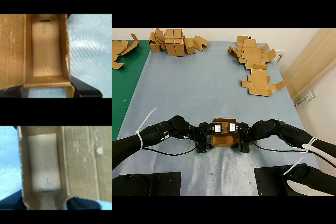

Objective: Fold the box.

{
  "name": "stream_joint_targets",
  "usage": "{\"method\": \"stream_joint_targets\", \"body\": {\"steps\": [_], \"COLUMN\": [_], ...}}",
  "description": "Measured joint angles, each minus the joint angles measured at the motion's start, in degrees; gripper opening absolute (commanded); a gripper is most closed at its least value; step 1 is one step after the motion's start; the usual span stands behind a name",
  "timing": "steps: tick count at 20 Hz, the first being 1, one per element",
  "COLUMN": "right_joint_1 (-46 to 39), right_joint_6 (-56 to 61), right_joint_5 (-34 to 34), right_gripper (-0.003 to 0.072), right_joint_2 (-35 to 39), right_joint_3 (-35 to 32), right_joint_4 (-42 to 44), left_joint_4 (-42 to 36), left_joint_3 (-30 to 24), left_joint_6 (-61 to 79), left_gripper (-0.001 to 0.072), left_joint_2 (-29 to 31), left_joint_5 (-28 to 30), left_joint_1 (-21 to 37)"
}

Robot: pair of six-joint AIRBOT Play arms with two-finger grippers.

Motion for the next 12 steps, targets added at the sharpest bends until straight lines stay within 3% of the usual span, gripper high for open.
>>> {"method": "stream_joint_targets", "body": {"steps": [7, 12], "right_joint_1": [0.02, 0.02], "right_joint_6": [0.28, 8.66], "right_joint_5": [-3.1, -7.32], "right_gripper": [0.0712, 0.0711], "right_joint_2": [2.8, 10.6], "right_joint_3": [0.5, 0.83], "right_joint_4": [-3.37, -13.18], "left_joint_4": [0.02, 0.0], "left_joint_3": [0.0, 0.0], "left_joint_6": [0.0, -0.04], "left_gripper": [0.0467, 0.0467], "left_joint_2": [0.0, 0.0], "left_joint_5": [-0.2, -0.09], "left_joint_1": [0.0, 0.0]}}
